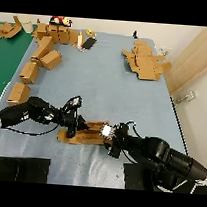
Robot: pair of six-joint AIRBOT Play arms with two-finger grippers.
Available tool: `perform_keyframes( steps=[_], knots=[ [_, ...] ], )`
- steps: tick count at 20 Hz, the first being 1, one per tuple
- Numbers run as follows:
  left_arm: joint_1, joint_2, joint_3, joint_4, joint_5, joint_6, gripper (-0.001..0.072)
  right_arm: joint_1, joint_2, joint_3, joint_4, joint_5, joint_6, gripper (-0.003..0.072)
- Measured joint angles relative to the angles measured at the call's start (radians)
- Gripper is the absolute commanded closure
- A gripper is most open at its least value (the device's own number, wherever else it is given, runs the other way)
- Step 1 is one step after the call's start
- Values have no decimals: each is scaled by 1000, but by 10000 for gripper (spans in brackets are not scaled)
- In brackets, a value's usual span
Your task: Fold the box.
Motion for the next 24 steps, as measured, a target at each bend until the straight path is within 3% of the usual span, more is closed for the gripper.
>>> perform_keyframes(
  steps=[6, 20, 24],
  knots=[
    [0, 0, 0, 0, 1, 0, 699, -31, 11, 19, 168, -83, -151, 107],
    [0, 0, 0, 0, 0, 0, 699, -42, 10, 48, 50, -79, -196, 107],
    [0, 0, 0, 0, 0, 0, 699, -109, -5, 48, 134, -74, -313, 107]
  ],
)
